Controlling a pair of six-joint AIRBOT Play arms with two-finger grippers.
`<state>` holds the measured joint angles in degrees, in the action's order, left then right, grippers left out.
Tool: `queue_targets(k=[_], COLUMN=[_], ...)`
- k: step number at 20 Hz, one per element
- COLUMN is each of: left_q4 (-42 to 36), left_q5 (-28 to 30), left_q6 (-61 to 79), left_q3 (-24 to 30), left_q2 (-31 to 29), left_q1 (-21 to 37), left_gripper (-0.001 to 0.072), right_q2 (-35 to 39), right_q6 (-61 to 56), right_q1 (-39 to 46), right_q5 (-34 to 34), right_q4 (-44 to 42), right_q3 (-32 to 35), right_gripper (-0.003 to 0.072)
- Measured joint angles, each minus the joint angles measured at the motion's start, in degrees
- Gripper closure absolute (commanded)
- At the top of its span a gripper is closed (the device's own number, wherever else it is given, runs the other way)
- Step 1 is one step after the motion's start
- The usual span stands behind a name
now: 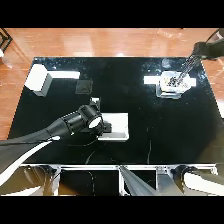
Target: Fold the box and place the chain.
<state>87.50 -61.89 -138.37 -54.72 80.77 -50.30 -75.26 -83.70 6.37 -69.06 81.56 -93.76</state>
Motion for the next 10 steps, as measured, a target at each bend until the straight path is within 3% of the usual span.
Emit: queue_targets(k=[10], left_q4=[-0.1], left_q5=[-0.2], left_q6=[0.4], left_q3=[0.0], left_q2=[0.0], left_q1=[0.0], left_gripper=[0.0692], right_q2=[18.3], right_q6=[1.7], right_q1=[-6.8], right_q5=[-15.3], right_q4=[-7.6], right_q3=[0.6], right_gripper=[0.0664])
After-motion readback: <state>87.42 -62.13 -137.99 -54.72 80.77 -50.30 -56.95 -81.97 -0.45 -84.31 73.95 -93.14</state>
